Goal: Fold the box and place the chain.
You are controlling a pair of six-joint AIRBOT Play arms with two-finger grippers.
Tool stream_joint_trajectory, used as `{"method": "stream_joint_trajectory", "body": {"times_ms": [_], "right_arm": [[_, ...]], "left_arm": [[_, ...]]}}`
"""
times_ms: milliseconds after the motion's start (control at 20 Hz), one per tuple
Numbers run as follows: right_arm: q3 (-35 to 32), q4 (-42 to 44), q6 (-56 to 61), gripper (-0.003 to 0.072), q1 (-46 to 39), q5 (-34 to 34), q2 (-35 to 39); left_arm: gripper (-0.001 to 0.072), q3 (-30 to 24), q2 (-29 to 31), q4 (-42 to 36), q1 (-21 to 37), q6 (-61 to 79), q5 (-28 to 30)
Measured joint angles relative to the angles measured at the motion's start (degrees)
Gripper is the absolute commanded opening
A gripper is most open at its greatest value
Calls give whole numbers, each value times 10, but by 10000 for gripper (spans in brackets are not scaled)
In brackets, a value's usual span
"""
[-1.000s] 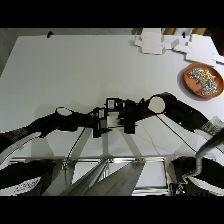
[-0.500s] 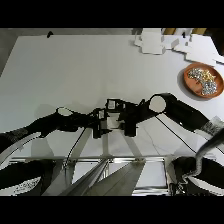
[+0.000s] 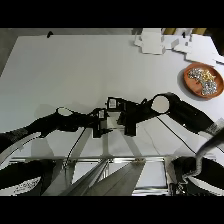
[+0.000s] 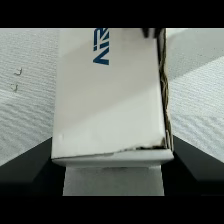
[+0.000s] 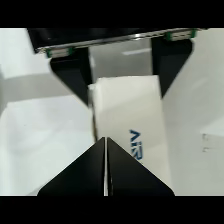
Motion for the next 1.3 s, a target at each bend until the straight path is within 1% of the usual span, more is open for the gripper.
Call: {"method": "stream_joint_trajectory", "body": {"times_ms": [250,600,1300], "right_arm": [[-6,-1,7,17,0,-11,-6],[-42,0,9,17,0,-16,-7],[-63,1,10,17,0,-33,-7]], "left_arm": [[211,0,0,0,0,0,0],[211,0,0,0,0,0,0],[211,0,0,1,0,0,1]]}}
